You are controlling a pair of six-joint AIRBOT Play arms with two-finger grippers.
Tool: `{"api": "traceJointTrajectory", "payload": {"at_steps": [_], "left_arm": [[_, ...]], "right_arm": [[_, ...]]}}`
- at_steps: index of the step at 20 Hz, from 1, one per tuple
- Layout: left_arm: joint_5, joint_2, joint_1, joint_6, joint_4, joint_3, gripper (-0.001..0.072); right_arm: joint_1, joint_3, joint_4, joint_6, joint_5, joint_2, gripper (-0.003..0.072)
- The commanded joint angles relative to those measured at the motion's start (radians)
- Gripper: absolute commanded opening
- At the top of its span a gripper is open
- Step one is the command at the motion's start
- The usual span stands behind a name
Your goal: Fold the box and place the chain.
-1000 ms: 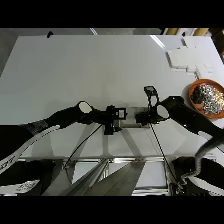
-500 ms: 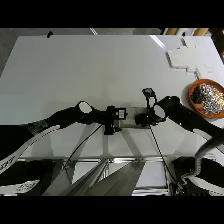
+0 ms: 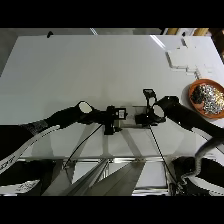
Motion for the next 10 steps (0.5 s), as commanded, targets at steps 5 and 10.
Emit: {"api": "traceJointTrajectory", "payload": {"at_steps": [5,10], "left_arm": [[0.001,0.001,0.0,0.0,0.0,0.0,0.0218],[0.001,0.0,0.0,0.001,0.0,0.0,0.0218]], "right_arm": [[0.0,-0.001,0.001,0.002,-0.006,0.021,0.029],[0.0,-0.001,0.0,0.002,-0.027,0.066,0.0431]]}}
